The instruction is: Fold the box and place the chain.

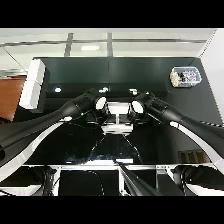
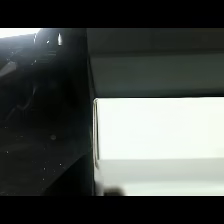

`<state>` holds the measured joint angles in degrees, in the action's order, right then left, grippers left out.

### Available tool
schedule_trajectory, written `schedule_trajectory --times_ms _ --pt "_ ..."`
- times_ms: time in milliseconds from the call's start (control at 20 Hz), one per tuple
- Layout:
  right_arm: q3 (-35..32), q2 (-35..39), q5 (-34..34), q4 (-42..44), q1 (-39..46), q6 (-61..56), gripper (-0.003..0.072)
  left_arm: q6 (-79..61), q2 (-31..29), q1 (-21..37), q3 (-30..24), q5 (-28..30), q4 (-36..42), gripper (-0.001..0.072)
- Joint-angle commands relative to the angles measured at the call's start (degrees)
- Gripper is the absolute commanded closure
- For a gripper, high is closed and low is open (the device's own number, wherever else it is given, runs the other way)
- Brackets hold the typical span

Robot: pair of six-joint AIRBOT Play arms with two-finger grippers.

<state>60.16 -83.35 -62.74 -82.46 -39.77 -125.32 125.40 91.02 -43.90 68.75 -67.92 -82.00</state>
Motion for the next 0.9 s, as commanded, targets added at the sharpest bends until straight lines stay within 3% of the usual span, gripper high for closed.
schedule_trajectory --times_ms 0,100,300,350,400,850 --pt "0.5 -0.8 -0.7 -1.4 -0.6 -3.3 0.0557 0.0 0.0 0.0 0.1 -0.1 0.0 0.0682" --pt "0.5 -0.8 -1.3 -1.5 -0.6 -3.3 0.0669 0.0 0.0 0.0 0.1 0.0 0.0 0.0683" --pt "0.5 -0.8 -1.8 -1.4 -0.6 -3.1 0.0666 0.0 0.0 0.0 0.1 0.2 0.0 0.0683" --pt "0.5 -0.8 -2.1 -1.1 -0.6 -3.1 0.0618 0.0 0.0 0.0 0.1 0.2 0.0 0.0683" --pt "0.5 -0.8 -2.5 -0.7 -0.6 -3.1 0.0422 0.0 0.0 0.0 0.1 0.2 0.0 0.0683" --pt "0.5 -1.9 -4.1 -0.2 -0.6 -2.6 0.0447 0.0 0.0 0.0 0.1 0.2 0.0 0.0682"
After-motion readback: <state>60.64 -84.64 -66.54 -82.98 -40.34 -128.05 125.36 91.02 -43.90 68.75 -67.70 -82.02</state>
